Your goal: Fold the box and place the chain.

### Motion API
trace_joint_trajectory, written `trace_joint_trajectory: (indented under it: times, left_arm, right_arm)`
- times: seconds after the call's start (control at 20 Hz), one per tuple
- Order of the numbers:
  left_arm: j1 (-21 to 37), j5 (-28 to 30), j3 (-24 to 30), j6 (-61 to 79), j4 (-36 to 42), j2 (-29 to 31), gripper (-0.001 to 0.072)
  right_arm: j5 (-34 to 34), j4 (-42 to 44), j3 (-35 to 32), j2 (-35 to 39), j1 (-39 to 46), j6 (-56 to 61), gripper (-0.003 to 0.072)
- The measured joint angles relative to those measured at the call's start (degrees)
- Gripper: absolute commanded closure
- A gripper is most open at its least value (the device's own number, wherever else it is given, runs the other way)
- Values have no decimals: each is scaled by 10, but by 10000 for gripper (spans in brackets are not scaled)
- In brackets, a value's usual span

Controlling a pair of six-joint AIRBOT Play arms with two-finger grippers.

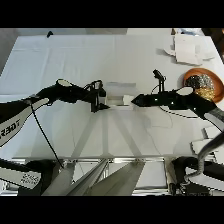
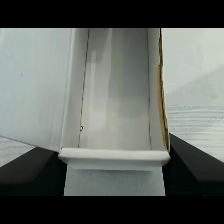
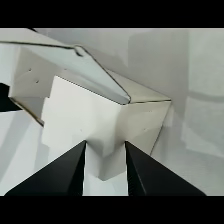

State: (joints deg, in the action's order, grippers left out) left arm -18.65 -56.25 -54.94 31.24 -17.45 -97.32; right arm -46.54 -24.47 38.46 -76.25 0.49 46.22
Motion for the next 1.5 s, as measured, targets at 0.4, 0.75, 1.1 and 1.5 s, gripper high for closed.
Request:
trace_joint_trajectory:
  times: [0.4, 0.75, 1.1, 1.5]
  left_arm:
    - [0, -2, 0, 0, 2, 0, 342]
    - [0, -2, 0, 0, 1, 0, 342]
    - [0, -1, 0, 0, 1, 0, 342]
    - [0, -1, 0, 0, 0, 0, 342]
  right_arm:
    - [39, -60, 0, 0, -13, 58, 407]
    - [89, -85, 5, 0, -41, 71, 408]
    - [101, -327, 63, -1, -107, 296, 408]
    - [50, -525, 133, -32, -171, 562, 284]
